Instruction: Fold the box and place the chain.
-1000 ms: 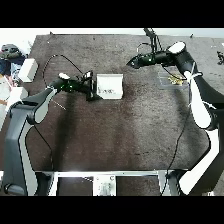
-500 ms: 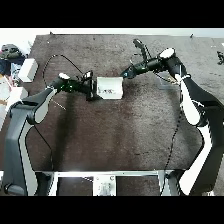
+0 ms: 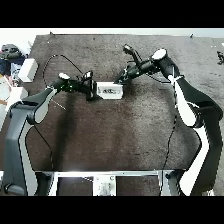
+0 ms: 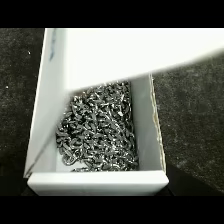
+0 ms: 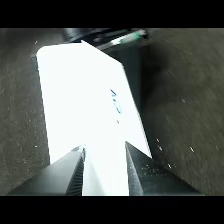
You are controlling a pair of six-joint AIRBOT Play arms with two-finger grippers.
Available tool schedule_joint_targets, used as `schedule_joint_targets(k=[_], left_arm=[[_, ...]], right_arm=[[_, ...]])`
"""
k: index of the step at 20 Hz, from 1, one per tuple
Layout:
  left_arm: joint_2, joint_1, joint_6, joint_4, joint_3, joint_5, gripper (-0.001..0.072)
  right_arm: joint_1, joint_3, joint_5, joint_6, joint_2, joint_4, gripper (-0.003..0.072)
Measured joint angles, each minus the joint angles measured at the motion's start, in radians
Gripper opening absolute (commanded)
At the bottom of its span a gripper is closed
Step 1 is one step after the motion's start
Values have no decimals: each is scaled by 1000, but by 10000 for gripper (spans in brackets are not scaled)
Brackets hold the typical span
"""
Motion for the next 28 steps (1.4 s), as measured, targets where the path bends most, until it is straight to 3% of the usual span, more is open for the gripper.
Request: schedule_joint_targets(k=[4, 5, 14, 19, 20, 24, 25, 26, 28], left_arm=[[0, 0, 0, 0, 0, 0, 405], [0, 0, 0, 0, 0, 0, 405], [0, 0, 0, 0, 0, 0, 405], [0, 0, -2, 0, 0, 0, 405], [0, 0, -2, 0, 0, 0, 405], [0, 0, -2, 0, 0, 1, 405], [0, 0, -2, 0, 0, 1, 405], [0, 0, -2, 0, 0, 1, 405], [0, 0, -2, 0, 0, 2, 405]], right_arm=[[32, 0, -16, -61, 0, -41, 302], [39, 0, -16, -72, 0, -51, 378], [68, 0, -9, -105, -8, -76, 381], [85, -1, -67, -100, -15, -150, 379], [87, -1, -82, -97, -14, -159, 349], [91, -1, -126, -94, 3, -179, 347], [91, -1, -133, -93, 6, -179, 320], [91, -1, -137, -93, 10, -182, 205], [92, -1, -138, -93, 13, -185, 204]])
